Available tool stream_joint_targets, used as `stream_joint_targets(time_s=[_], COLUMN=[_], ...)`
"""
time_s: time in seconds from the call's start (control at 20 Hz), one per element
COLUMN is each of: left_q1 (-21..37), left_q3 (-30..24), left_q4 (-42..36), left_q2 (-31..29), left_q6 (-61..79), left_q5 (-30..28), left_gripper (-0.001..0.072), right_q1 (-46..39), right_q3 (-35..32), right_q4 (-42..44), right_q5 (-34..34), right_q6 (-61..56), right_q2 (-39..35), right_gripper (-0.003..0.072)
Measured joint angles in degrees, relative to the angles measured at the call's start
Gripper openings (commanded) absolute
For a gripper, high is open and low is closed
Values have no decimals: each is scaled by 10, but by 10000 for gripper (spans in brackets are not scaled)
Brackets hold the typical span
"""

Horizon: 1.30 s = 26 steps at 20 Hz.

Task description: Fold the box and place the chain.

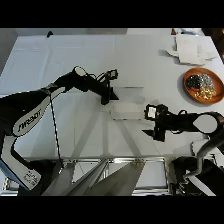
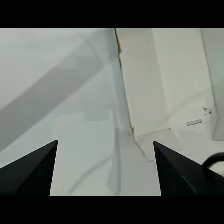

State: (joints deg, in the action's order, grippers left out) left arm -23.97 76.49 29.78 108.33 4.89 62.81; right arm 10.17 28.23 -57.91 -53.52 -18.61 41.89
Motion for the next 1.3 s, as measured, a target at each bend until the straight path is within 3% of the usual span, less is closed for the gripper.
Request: stream_joint_targets(time_s=[0.35,0.7,1.3], left_q1=[0,0,0], left_q3=[0,0,0], left_q4=[0,0,0], left_q2=[0,0,0], left_q6=[0,0,0], left_q5=[0,0,0], left_gripper=[7,7,7], right_q1=[-76,-95,-84], right_q3=[0,0,0], right_q4=[1,27,116], right_q5=[84,152,149], right_q6=[104,189,245], right_q2=[103,175,210], right_gripper=[669,669,669])
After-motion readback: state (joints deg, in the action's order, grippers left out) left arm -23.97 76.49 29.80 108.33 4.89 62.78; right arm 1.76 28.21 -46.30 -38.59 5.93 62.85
